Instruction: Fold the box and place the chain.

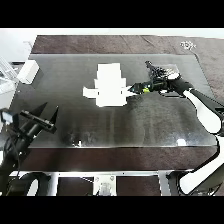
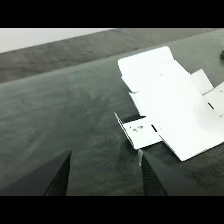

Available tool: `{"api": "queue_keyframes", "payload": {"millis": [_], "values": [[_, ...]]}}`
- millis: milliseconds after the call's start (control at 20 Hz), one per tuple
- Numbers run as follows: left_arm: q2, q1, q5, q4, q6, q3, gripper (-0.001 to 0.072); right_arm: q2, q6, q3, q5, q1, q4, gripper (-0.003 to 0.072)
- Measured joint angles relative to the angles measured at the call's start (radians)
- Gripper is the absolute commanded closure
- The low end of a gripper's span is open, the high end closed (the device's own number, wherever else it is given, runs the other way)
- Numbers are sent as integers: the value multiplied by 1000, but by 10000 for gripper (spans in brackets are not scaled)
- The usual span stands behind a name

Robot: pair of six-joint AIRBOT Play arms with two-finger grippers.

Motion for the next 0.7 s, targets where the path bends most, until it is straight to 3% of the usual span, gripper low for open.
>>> {"api": "queue_keyframes", "payload": {"millis": [200,500,700], "values": [[-234,0,-31,-6,27,115,226,-15,6,14,11,3,-7,688],[-410,-4,-86,-26,45,238,226,-24,13,19,13,4,-10,688],[-631,-5,-128,-31,41,405,226,-26,14,20,11,4,-11,688]]}}
